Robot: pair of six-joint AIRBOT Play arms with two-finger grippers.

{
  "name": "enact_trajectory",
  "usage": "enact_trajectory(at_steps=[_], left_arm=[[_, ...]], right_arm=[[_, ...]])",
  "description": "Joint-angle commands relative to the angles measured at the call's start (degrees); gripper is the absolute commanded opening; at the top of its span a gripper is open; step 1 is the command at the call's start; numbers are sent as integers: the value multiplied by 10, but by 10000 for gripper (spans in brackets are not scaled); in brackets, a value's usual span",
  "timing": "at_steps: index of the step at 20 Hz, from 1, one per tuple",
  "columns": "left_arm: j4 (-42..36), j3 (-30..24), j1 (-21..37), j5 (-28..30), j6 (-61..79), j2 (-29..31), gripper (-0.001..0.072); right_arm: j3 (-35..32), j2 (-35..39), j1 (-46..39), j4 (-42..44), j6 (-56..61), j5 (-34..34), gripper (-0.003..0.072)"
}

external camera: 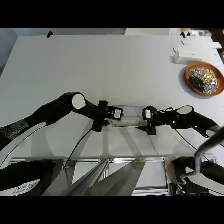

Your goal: Fold the box and place the chain.

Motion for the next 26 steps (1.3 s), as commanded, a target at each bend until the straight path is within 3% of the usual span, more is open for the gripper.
enact_trajectory(at_steps=[1,8,10,20,22,24,26], left_arm=[[2,0,0,2,0,-2,207],[-14,0,-4,8,0,-13,198],[-24,0,-8,27,0,-14,127],[-79,0,-31,67,0,-35,134],[-79,0,-32,66,0,-35,192],[-79,0,-32,66,-16,-35,364],[-78,0,-32,66,-45,-35,482]], right_arm=[[1,0,0,0,-2,0,416],[1,0,0,0,-2,0,416],[1,0,0,0,-2,0,416],[1,0,0,0,-2,0,416],[1,0,0,0,-2,0,416],[1,0,0,0,-2,0,416],[1,0,0,0,-2,0,416]])
